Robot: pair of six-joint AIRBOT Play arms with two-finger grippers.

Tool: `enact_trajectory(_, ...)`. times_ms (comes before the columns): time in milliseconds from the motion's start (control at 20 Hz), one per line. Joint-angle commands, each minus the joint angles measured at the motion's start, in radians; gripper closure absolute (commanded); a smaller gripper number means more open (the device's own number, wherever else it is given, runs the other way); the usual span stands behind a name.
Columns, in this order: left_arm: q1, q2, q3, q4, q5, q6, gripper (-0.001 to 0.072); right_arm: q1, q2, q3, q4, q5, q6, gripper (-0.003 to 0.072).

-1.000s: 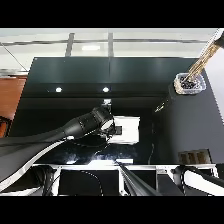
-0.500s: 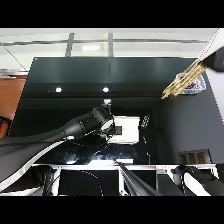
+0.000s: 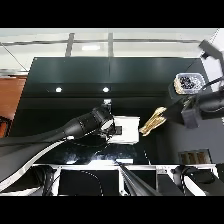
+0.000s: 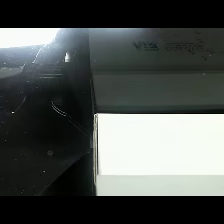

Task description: Fold the box and place the chain.

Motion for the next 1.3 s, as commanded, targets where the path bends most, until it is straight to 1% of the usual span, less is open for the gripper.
enact_trajectory(0,0.001,-0.001,0.001,0.0,0.0,0.0,0.0681,0.092,0.007,-0.055,0.094,-0.06,-0.003,0.0682)
enact_trajectory(100,0.001,-0.001,0.001,0.0,0.0,0.0,0.0681,0.121,0.007,-0.084,0.093,-0.144,-0.004,0.0682)
enact_trajectory(200,0.001,-0.001,0.001,0.0,-0.001,0.0,0.0681,0.146,0.006,-0.136,0.092,-0.201,-0.004,0.0683)
enact_trajectory(300,0.001,-0.001,0.001,0.0,0.0,0.0,0.0681,0.172,0.006,-0.217,0.092,-0.266,-0.004,0.0682)
enact_trajectory(500,0.001,-0.001,0.001,0.0,0.0,0.0,0.0681,0.211,0.005,-0.383,0.092,-0.459,0.019,0.0681)
enact_trajectory(650,0.001,-0.001,0.001,0.0,0.0,0.0,0.0681,0.21,0.004,-0.445,0.089,-0.542,0.031,0.0681)
enact_trajectory(750,0.001,-0.001,0.001,0.0,0.0,0.0,0.0681,0.21,0.004,-0.452,0.075,-0.56,0.034,0.0681)
enact_trajectory(900,0.001,-0.001,0.001,0.0,-0.001,0.0,0.0681,0.201,0.004,-0.435,0.104,-0.575,0.034,0.0681)
enact_trajectory(1250,0.001,-0.001,0.001,0.0,-0.002,0.0,0.0681,0.131,0.004,-0.29,0.109,-0.501,0.035,0.0681)
